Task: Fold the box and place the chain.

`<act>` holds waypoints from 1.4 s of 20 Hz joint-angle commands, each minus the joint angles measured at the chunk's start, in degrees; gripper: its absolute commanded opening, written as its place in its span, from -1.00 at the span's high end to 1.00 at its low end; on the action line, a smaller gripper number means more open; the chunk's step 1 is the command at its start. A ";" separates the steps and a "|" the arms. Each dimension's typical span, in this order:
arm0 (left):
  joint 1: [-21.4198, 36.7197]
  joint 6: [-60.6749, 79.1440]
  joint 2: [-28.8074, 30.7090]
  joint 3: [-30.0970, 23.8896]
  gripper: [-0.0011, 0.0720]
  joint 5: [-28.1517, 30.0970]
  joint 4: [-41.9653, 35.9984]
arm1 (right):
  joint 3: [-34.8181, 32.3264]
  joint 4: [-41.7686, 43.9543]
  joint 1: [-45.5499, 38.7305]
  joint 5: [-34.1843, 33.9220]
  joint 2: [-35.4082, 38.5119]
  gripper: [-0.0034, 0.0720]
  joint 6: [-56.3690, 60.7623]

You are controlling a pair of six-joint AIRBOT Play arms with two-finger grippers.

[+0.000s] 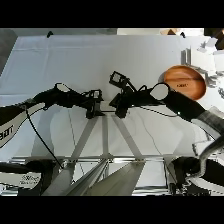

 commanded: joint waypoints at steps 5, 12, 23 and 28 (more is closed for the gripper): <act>0.02 -0.02 0.02 -0.02 0.40 0.04 0.00 | -0.20 10.84 -3.17 4.48 -10.19 0.88 8.76; 0.02 -0.02 0.02 -0.02 0.40 0.04 0.00 | -0.76 10.80 -2.71 7.37 -12.44 0.89 8.74; 0.02 -0.02 0.02 -0.02 0.40 0.04 0.00 | -0.55 11.63 -5.77 7.19 -5.70 0.89 9.79; 0.02 -0.02 0.02 -0.02 0.40 0.04 0.00 | -0.55 4.74 -13.88 7.10 8.15 0.89 15.65</act>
